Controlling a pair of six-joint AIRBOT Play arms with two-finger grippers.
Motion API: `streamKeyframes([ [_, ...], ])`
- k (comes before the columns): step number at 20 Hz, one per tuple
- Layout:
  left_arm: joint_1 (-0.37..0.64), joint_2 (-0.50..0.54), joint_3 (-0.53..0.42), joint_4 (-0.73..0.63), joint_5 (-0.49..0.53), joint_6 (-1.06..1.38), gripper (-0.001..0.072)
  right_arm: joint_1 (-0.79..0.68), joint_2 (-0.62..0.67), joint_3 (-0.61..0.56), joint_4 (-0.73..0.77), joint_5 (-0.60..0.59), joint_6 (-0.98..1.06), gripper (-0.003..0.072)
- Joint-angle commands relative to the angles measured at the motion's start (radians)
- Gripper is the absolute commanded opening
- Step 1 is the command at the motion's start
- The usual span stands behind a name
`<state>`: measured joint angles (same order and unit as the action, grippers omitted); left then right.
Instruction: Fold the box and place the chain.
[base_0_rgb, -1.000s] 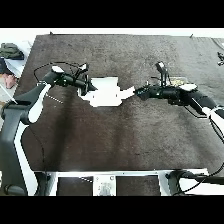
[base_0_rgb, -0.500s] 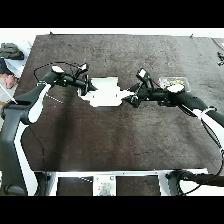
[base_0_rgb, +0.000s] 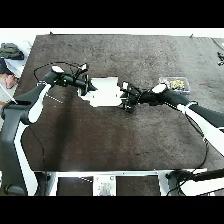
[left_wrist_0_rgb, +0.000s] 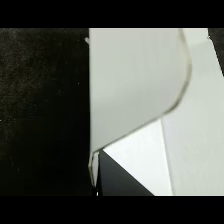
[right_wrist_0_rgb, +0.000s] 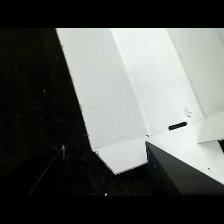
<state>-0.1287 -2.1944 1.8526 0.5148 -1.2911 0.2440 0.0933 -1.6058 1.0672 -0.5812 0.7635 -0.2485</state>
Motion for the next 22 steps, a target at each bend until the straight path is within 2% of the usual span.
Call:
streamKeyframes([
  [1, 0.001, -0.001, 0.0, 0.001, 0.001, 0.0, 0.0014, 0.02, -0.049, 0.053, -0.082, 0.03, 0.025, 0.0549],
  [8, 0.001, -0.001, 0.0, 0.0, 0.001, 0.0, 0.0013, 0.034, -0.111, 0.124, -0.104, -0.025, 0.034, 0.0549],
  [11, 0.001, -0.001, 0.0, 0.0, 0.0, 0.0, 0.0014, 0.034, -0.108, 0.126, -0.105, -0.092, 0.036, 0.0549],
  [16, 0.001, -0.001, 0.0, 0.0, 0.001, 0.0, 0.0014, 0.032, -0.074, 0.126, -0.104, -0.122, 0.036, 0.0547],
  [22, 0.001, -0.001, 0.0, 0.0, 0.001, 0.0, 0.0014, 0.03, -0.109, 0.228, -0.124, -0.077, 0.071, 0.0549],
])
